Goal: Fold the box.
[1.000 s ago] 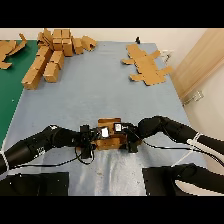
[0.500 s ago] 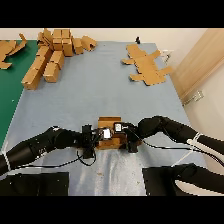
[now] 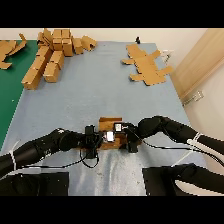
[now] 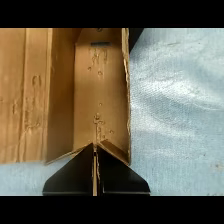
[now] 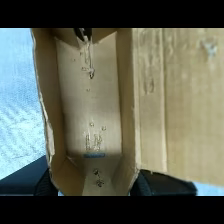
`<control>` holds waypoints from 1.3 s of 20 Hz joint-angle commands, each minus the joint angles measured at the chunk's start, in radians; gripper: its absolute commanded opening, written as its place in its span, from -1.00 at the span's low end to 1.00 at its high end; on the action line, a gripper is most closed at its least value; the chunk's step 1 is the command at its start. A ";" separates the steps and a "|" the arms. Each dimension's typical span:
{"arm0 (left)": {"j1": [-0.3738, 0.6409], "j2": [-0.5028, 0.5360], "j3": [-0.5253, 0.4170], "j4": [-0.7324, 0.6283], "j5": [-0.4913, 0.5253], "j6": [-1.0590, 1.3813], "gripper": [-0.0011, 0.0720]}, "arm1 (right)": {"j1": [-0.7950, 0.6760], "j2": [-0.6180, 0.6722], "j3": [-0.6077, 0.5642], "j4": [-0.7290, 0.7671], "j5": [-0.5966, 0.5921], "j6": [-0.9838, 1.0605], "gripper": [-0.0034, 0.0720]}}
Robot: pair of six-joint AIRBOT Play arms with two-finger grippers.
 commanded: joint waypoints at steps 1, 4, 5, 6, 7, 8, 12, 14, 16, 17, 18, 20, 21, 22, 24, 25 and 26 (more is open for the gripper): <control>-0.004 -0.003 0.000 0.000 0.023 0.002 -0.73 | 0.001 0.000 0.000 0.000 0.000 0.000 0.46; -0.004 -0.003 0.000 0.000 0.009 -0.002 -0.04 | 0.001 0.000 0.000 0.000 0.000 0.000 0.46; -0.004 -0.003 0.000 0.000 0.006 -0.004 -0.04 | 0.001 0.000 0.000 0.000 0.000 0.000 0.46; -0.004 -0.003 0.000 0.000 0.001 -0.006 -0.03 | 0.001 0.000 0.000 0.000 0.000 0.000 0.46; -0.004 -0.003 0.000 0.000 0.000 -0.007 0.13 | 0.001 0.000 0.000 0.000 0.000 0.000 0.46; -0.004 -0.003 0.000 0.000 0.001 -0.009 0.41 | 0.001 0.000 0.000 0.000 0.000 0.000 0.46; -0.004 -0.003 0.000 -0.001 0.001 -0.009 0.43 | 0.001 0.000 0.000 0.000 0.000 0.000 0.46; -0.003 -0.003 0.000 0.000 0.003 -0.008 0.43 | 0.001 0.000 0.000 0.000 0.000 0.000 0.46; -0.003 -0.003 0.000 0.000 0.003 -0.008 -0.07 | 0.001 0.000 0.000 0.000 0.000 0.000 0.46; -0.003 -0.003 0.000 0.002 0.003 -0.008 -0.89 | 0.001 0.000 0.000 0.000 0.000 0.000 0.46; -0.003 -0.003 0.000 0.004 0.007 -0.008 -0.94 | 0.001 0.000 0.000 0.000 0.000 0.000 0.46; -0.003 -0.003 0.000 0.003 0.010 -0.008 -0.94 | 0.001 0.000 0.000 0.000 0.000 0.000 0.46; -0.003 -0.003 0.000 0.003 0.009 -0.008 -0.93 | 0.001 0.000 0.000 0.000 0.000 0.000 0.46; -0.003 -0.003 0.000 0.003 0.010 -0.008 -0.93 | 0.001 0.000 0.000 0.000 0.000 0.000 0.46; -0.003 -0.003 0.000 -0.023 0.010 -0.009 -0.20 | 0.001 0.000 0.000 0.000 0.000 0.000 0.46; -0.003 -0.003 0.000 -0.051 0.013 -0.009 0.40 | 0.001 0.000 0.000 0.000 0.000 0.000 0.46; -0.003 -0.003 0.000 -0.062 0.021 -0.009 0.23 | 0.001 0.000 0.000 0.000 0.000 0.000 0.46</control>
